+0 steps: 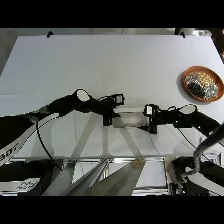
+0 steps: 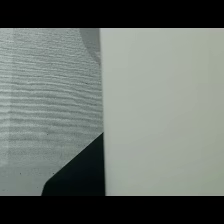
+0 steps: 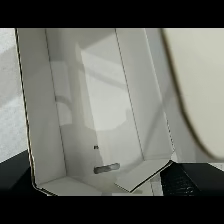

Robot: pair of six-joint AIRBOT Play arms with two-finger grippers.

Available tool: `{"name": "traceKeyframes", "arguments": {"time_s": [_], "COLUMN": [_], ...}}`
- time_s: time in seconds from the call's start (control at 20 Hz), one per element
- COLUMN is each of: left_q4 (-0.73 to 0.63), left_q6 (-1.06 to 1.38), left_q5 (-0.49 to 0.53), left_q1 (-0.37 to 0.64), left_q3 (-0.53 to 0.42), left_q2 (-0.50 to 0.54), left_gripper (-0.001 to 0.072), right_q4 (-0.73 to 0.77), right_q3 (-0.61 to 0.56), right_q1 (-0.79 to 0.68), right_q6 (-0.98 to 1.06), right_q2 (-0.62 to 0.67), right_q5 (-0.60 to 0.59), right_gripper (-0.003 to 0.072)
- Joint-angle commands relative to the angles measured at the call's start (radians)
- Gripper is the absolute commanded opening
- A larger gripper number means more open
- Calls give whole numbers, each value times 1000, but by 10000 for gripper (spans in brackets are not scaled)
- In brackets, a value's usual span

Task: Fold the box and place the chain.

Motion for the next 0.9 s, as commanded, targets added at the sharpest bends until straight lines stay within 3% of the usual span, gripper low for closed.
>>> {"name": "traceKeyframes", "arguments": {"time_s": [0.0, 0.4, 0.7, 0.85], "left_q4": [0, 0, 0, 0], "left_q6": [1, 1, 1, 1], "left_q5": [-2, -2, -2, -2], "left_q1": [0, 0, 0, 0], "left_q3": [0, 0, 0, 0], "left_q2": [0, 0, 0, 0], "left_gripper": [10, 10, 10, 10], "right_q4": [-1, -139, -98, -87], "right_q3": [1, 0, 1, 6], "right_q1": [-1, 3, 34, 34], "right_q6": [-2, 151, 154, 141], "right_q2": [-1, -1, 0, 0], "right_q5": [-2, 58, -26, -24], "right_gripper": [682, 658, 651, 699]}}
